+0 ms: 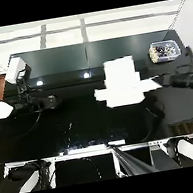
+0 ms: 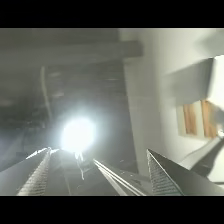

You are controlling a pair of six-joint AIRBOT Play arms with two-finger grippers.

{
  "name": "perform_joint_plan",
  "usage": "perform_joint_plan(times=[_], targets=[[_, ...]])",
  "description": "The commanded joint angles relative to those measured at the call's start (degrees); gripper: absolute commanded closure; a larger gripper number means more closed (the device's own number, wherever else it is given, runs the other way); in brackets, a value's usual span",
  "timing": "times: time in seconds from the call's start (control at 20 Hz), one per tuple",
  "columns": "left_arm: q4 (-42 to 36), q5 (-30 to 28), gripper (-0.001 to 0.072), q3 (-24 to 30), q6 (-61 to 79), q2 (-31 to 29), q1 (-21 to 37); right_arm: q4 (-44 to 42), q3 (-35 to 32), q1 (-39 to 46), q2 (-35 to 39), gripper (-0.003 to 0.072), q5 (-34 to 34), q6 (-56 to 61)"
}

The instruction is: Fold the box and place the chain.

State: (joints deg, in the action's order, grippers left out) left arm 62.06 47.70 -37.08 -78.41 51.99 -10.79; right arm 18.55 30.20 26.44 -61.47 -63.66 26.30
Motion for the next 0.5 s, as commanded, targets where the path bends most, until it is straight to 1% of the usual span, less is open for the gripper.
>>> perform_joint_plan(times=[0.0,0.1,0.15,0.2,0.3,0.35,0.45], targets=[[-5.8,-6.0,-0.0001,-0.6,5.4,4.9,-5.6,-8.8,-8.3,-9.0,4.0,0.0673,5.0,-3.7],[-12.2,-4.9,0.0000,-3.5,6.7,10.6,-6.8,-8.9,-9.0,-14.0,4.0,0.0673,8.2,-3.7],[-17.4,-3.6,-0.0001,-5.5,10.3,14.0,-6.7,-8.9,-8.9,-16.1,4.0,0.0673,9.4,-3.6],[-22.8,-2.0,-0.0001,-7.6,14.9,17.3,-6.5,-8.9,-8.9,-17.9,4.0,0.0673,10.5,-3.6],[-32.4,3.9,-0.0001,-12.2,23.5,24.4,-6.1,-8.9,-8.9,-20.3,4.0,0.0673,12.1,-3.6],[-34.6,7.3,-0.0001,-14.6,26.8,28.0,-6.0,-8.9,-8.9,-21.1,4.0,0.0673,12.5,-3.6],[-34.9,12.1,-0.0001,-18.6,29.0,33.8,-6.1,-8.9,-8.9,-21.6,4.0,0.0673,12.3,-3.6]])
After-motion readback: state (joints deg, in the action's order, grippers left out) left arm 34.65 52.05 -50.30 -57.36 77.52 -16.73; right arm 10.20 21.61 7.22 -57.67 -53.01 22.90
